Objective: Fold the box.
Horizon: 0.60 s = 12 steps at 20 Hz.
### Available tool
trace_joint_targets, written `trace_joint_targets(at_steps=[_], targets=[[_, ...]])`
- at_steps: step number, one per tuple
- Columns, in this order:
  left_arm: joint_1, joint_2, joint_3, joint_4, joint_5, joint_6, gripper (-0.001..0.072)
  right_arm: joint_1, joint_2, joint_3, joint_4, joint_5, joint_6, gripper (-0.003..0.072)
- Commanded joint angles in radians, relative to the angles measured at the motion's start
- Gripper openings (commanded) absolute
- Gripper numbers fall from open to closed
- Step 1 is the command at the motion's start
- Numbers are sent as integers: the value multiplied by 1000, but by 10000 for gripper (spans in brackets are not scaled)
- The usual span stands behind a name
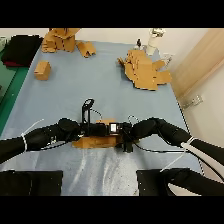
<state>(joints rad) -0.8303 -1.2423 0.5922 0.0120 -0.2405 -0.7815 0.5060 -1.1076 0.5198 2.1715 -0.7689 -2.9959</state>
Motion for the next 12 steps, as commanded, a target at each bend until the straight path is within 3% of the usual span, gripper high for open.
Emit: trace_joint_targets(at_steps=[1,5,12], targets=[[29,0,1,10,-57,-6,9,1,0,0,0,0,1,490],[94,0,1,12,-106,7,10,1,0,0,1,0,1,490],[103,-34,27,142,-117,2,9,1,0,0,1,1,1,491]])
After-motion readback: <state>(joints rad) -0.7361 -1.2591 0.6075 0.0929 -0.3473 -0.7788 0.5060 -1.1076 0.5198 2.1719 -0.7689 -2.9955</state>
